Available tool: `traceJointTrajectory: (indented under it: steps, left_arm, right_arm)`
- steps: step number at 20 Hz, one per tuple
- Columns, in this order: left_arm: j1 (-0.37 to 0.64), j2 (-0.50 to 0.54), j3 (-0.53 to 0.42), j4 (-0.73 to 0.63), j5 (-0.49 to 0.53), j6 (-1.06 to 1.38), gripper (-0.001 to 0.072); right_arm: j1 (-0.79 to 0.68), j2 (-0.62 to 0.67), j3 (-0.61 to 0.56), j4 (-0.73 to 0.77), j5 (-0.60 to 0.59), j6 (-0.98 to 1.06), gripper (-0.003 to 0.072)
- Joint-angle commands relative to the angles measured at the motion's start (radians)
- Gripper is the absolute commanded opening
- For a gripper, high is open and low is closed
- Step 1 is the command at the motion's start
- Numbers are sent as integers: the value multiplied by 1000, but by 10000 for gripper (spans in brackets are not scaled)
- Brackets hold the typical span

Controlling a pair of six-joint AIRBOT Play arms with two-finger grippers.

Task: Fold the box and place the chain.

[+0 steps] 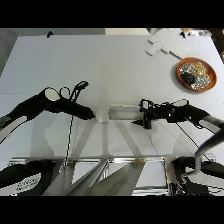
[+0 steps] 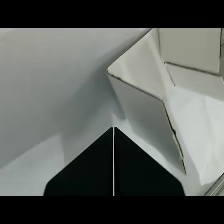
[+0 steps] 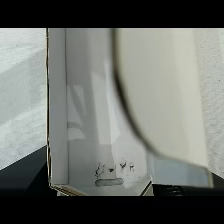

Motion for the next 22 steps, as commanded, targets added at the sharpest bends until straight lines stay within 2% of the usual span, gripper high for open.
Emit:
traceJointTrajectory:
  steps: [1,7,11,19,22]
  left_arm:
    - [-30,-43,-5,-63,26,-6,1]
    - [-41,-60,-5,-74,26,-6,1]
    - [-62,-60,-4,-158,32,119,1]
    - [-121,-33,-2,-261,109,170,13]
    - [-128,-10,5,-267,129,178,144]
  right_arm:
    - [0,0,0,0,0,0,457]
    - [0,0,0,0,0,0,457]
    - [0,0,0,0,0,0,457]
    - [0,0,0,0,0,0,457]
    - [0,0,0,0,0,0,457]
